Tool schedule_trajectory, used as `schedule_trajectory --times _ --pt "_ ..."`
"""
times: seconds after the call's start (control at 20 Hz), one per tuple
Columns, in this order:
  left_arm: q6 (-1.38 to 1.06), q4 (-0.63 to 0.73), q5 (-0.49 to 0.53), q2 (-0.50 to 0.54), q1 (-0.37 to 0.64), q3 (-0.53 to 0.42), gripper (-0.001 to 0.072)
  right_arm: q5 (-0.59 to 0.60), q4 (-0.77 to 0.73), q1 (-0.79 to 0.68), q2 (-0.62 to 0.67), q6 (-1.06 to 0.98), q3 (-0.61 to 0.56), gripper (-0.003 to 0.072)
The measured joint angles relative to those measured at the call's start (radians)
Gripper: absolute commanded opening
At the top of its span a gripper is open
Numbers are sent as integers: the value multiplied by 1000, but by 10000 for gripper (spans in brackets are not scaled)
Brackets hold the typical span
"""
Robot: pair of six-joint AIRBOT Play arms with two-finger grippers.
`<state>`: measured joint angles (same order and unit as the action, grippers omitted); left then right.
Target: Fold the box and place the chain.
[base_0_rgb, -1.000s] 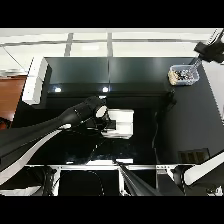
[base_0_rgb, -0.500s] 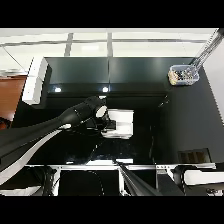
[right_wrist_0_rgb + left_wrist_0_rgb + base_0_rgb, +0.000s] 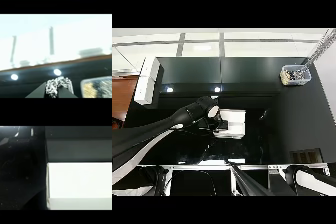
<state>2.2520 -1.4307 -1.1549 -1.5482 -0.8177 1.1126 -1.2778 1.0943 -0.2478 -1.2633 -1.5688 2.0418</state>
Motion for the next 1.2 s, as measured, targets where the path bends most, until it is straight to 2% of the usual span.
schedule_trajectory --times 0.35,0.75,0.9,1.2 --pt "0 0 0 0 0 0 28 -21 -140 17 139 13 -3 18" --pt "0 0 1 0 0 0 28 -291 -174 251 214 33 -3 18" --pt "0 0 1 0 0 0 28 -351 -178 340 219 36 -3 18" --pt "0 0 2 0 0 0 28 -335 -222 458 217 35 -17 17"
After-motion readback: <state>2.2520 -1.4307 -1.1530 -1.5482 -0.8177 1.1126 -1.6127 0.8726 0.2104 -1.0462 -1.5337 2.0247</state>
